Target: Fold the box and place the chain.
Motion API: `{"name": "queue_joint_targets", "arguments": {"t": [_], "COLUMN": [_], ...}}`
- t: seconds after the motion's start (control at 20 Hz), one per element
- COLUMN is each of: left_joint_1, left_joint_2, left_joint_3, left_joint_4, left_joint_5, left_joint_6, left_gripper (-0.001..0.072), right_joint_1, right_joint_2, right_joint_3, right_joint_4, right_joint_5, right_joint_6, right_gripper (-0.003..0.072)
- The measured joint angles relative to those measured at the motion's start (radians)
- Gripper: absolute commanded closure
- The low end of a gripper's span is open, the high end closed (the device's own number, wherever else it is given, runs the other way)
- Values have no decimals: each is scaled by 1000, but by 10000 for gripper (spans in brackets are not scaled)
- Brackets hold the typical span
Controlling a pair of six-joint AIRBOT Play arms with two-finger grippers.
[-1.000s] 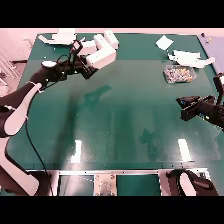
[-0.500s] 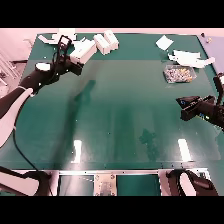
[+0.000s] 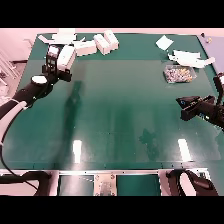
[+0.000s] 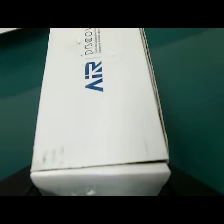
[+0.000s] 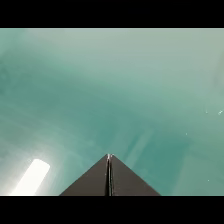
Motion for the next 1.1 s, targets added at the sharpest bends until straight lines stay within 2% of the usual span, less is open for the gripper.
{"name": "queue_joint_targets", "arguments": {"t": [0.3,0.65,1.1], "left_joint_1": [62,134,212], "left_joint_2": [23,102,101], "left_joint_3": [-84,-154,-229], "left_joint_4": [-5,-5,-3], "left_joint_5": [18,-11,-63], "left_joint_6": [-59,-73,-49], "left_gripper": [692,692,691], "right_joint_1": [0,0,0], "right_joint_2": [0,0,0], "right_joint_3": [-3,-48,-66], "right_joint_4": [0,2,12], "right_joint_5": [1,1,-1], "right_joint_6": [0,0,0], "right_gripper": [678,677,677]}}
